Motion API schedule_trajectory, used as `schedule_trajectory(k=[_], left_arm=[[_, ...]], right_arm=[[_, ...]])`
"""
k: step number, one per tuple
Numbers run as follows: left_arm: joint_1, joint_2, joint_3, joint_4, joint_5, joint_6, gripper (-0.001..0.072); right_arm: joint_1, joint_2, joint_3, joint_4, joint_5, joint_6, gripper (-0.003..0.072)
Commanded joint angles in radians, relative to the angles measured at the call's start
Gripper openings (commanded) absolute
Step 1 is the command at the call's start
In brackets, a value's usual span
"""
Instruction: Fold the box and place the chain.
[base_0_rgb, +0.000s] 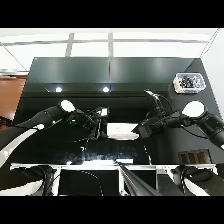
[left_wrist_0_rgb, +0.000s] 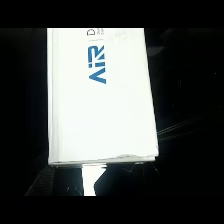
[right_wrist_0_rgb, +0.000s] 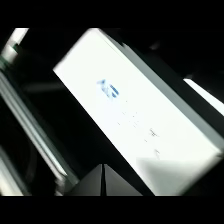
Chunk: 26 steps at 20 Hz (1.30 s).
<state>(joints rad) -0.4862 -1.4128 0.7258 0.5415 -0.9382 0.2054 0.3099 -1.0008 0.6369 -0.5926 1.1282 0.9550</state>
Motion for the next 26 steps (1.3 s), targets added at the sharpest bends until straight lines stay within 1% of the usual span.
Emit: schedule_trajectory(k=[1, 6, 9, 11, 14, 21, 22, 23, 24, 25, 26], left_arm=[[0.000, -0.001, 0.000, 0.000, 0.000, 0.000, 0.0407], [0.000, -0.001, 0.000, 0.000, 0.000, 0.000, 0.0406], [0.000, -0.001, 0.000, 0.000, 0.000, 0.000, 0.0406], [0.000, -0.001, 0.000, 0.000, 0.000, 0.000, 0.0406], [0.000, -0.001, 0.000, 0.000, 0.000, 0.000, 0.0407], [0.000, 0.000, 0.000, -0.008, -0.001, 0.000, 0.0408], [0.000, 0.000, 0.002, -0.007, -0.004, 0.000, 0.0411], [0.004, 0.003, 0.004, -0.007, -0.005, -0.001, 0.0466], [0.011, 0.007, 0.005, -0.007, -0.006, -0.002, 0.0555], [0.021, 0.015, 0.006, -0.006, -0.009, -0.016, 0.0577], [0.033, 0.025, 0.006, -0.002, -0.011, -0.032, 0.0579]], right_arm=[[0.000, -0.038, -0.050, 0.254, -0.053, 0.070, 0.0010], [0.058, -0.174, -0.050, 0.214, -0.090, 0.071, 0.0011], [0.062, -0.229, -0.050, 0.211, -0.124, 0.070, 0.0011], [0.062, -0.235, -0.050, 0.188, -0.146, 0.071, 0.0011], [0.062, -0.235, -0.050, 0.150, -0.145, 0.075, 0.0011], [0.063, -0.235, -0.050, 0.148, -0.186, 0.072, 0.0011], [0.061, -0.234, -0.046, 0.154, -0.169, 0.065, 0.0011], [0.053, -0.232, -0.027, 0.152, -0.119, 0.058, 0.0010], [0.037, -0.225, 0.002, 0.148, -0.047, 0.058, 0.0011], [0.011, -0.207, 0.038, 0.143, 0.037, 0.058, 0.0011], [-0.022, -0.179, 0.070, 0.136, 0.107, 0.059, 0.0011]])
